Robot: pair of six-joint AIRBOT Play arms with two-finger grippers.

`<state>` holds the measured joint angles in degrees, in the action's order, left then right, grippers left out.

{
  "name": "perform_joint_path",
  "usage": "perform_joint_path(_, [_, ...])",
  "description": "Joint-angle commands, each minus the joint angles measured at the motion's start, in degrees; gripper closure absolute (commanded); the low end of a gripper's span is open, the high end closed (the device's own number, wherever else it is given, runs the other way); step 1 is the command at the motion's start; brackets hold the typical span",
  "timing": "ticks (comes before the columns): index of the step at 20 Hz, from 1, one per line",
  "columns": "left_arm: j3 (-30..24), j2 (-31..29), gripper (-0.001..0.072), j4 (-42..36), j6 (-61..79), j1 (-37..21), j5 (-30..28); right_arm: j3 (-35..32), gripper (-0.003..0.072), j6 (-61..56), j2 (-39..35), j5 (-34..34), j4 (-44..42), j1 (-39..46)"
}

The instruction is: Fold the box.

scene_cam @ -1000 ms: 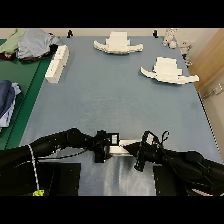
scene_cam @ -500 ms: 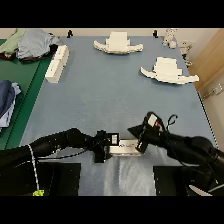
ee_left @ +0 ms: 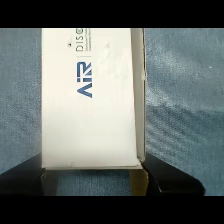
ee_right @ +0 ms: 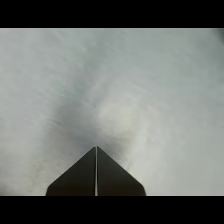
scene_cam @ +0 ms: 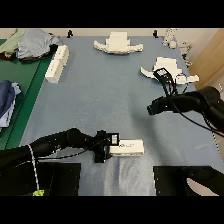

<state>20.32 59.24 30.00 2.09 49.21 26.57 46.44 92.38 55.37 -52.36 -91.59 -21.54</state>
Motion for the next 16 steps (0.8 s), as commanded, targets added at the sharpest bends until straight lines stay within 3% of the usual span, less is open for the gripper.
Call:
perform_joint_path(1, [0.0,0.0,0.0203,0.0,0.0,0.0,0.0,6.2,0.0679,-12.1,8.8,-11.9,4.0,3.0])
perform_joint_path(5, [0.0,0.0,0.0203,0.0,0.0,0.0,0.0,7.3,0.0674,-19.4,13.2,-15.0,4.4,3.1])
perform_joint_path(16, [2.3,-2.4,0.0203,-0.1,-6.2,0.0,-0.1,7.3,0.0674,-19.4,13.6,-15.8,4.2,3.0])
